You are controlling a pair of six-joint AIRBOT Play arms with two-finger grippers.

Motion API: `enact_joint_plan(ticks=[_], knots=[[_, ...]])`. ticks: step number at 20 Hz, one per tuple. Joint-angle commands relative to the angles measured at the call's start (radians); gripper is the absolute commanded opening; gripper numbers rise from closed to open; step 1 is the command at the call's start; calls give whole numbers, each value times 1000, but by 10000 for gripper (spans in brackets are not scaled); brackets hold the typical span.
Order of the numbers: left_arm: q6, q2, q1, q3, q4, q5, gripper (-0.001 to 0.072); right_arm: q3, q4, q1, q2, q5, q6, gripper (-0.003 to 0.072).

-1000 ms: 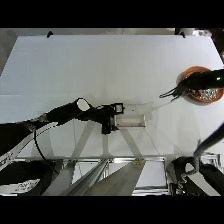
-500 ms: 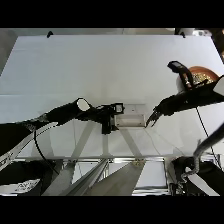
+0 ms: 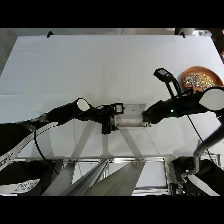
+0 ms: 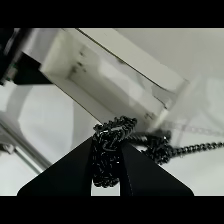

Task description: Fold the box and place the chain.

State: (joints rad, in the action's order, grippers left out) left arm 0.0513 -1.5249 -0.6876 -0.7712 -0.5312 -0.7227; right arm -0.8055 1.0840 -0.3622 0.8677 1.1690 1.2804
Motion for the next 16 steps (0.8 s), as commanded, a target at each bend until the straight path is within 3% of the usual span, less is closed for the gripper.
enact_joint_plan(ticks=[1, 7, 16], knots=[[0, 0, 0, 0, 0, 0, 373, 3, 2, -132, 3, -155, 54, 13], [0, 0, 0, 0, 0, 0, 373, 3, 61, -263, 97, -245, 144, 13], [0, 0, 0, 0, 0, 0, 373, 3, 71, -275, 261, -266, 163, 18]])
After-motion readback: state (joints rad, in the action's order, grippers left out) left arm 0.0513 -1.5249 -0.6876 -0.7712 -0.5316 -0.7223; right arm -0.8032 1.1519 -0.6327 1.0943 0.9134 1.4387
